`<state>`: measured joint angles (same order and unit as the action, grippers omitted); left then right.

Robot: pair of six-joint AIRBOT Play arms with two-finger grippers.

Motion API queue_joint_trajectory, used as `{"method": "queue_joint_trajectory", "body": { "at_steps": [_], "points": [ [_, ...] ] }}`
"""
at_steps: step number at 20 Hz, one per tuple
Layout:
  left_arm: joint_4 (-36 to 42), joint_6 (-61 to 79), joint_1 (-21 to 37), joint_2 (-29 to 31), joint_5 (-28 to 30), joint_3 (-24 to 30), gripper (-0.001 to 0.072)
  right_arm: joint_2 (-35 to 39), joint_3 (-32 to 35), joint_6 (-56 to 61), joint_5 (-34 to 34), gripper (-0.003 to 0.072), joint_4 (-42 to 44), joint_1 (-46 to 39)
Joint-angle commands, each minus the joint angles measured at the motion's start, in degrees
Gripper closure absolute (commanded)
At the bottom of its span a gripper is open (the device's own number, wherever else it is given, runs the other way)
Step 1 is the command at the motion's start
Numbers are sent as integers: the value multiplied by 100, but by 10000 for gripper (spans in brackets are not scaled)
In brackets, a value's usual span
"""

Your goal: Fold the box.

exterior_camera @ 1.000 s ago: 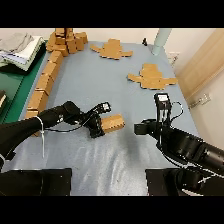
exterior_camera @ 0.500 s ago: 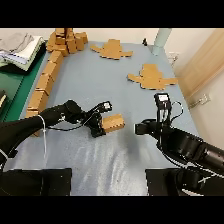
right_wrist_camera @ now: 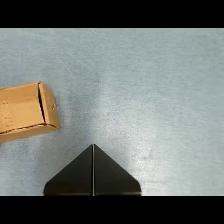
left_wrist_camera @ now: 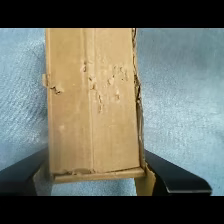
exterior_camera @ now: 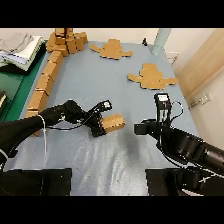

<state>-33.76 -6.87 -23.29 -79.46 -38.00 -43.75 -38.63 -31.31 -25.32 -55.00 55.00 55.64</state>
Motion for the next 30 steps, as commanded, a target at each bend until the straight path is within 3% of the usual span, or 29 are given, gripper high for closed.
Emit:
{"method": "queue_joint_trajectory", "body": {
  "at_steps": [1,2,3,4,8,10,11,16,22,30],
  "points": [
    [37,-7,4,4,7,-7,-11,0,-4,0,4,683,13,2],
    [37,-20,4,4,4,-7,24,0,-2,0,4,683,15,2],
    [35,-17,4,4,-15,-7,171,0,-4,0,4,683,15,2],
    [35,-20,4,4,-15,-7,218,0,-4,0,4,683,15,2],
    [33,-13,7,4,7,-7,209,0,-4,0,4,683,15,2],
    [22,-2,11,11,168,-17,3,0,-4,0,4,683,15,2],
    [-11,-4,17,35,297,-39,-9,0,-4,0,4,683,15,2],
    [-17,-525,160,188,765,-306,-8,0,-4,0,4,683,15,2],
    [-643,-195,184,-61,240,-315,-10,0,-4,0,4,683,11,2],
    [-605,155,70,-197,557,-328,-10,0,-4,2,4,683,31,2]
  ]
}}
